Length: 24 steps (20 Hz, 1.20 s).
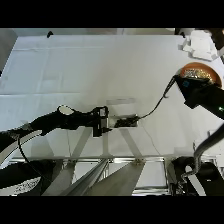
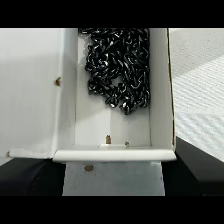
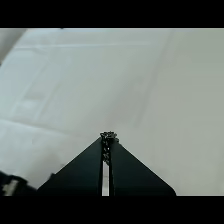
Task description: Fold the box and place the chain.
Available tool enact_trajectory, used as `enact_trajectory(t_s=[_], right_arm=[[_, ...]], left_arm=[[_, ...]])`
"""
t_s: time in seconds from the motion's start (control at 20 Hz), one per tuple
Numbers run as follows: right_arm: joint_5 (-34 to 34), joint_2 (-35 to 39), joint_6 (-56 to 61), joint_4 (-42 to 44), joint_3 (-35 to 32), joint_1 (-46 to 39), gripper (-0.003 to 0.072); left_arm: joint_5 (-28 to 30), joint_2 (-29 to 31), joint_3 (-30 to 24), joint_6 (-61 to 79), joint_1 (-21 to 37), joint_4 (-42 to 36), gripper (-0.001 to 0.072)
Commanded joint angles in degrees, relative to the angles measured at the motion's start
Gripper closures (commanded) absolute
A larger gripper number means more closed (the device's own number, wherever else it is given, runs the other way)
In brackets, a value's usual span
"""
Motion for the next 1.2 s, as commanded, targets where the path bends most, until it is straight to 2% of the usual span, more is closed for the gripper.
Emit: enact_trajectory(t_s=[0.0, 0.25, 0.5, 0.65, 0.85, 0.95, 1.15], right_arm=[[2.03, 0.96, -4.98, 16.7, 0.07, 0.17, 0.0678], [2.73, 0.96, -5.16, 27.17, 0.07, 0.17, 0.0678], [5.44, 0.72, -5.16, 32.65, 0.07, 0.17, 0.0678], [6.1, 0.31, -6.4, 33.11, 0.07, 0.17, 0.0678], [11.39, -3.37, -9.73, 33.05, 0.07, 0.2, 0.0677], [13.16, -6.4, -12.37, 32.81, 0.07, 0.2, 0.0677], [21.64, -15.34, -13.92, 28.76, 0.07, 0.2, 0.0677]], left_arm=[[0.02, 0.02, -0.04, 0.02, 0.0, 0.02, 0.0437], [0.02, 0.02, -0.04, 0.02, 0.0, 0.02, 0.0437], [0.02, 0.02, -0.04, 0.02, 0.0, 0.02, 0.0437], [0.02, 0.02, -0.04, 0.02, 0.0, 0.02, 0.0437], [0.02, 0.02, -0.04, 0.02, 0.0, 0.02, 0.0437], [0.02, 0.02, -0.04, 0.02, 0.0, 0.02, 0.0437], [0.02, 0.02, -0.04, 0.02, 0.0, 0.02, 0.0437]])
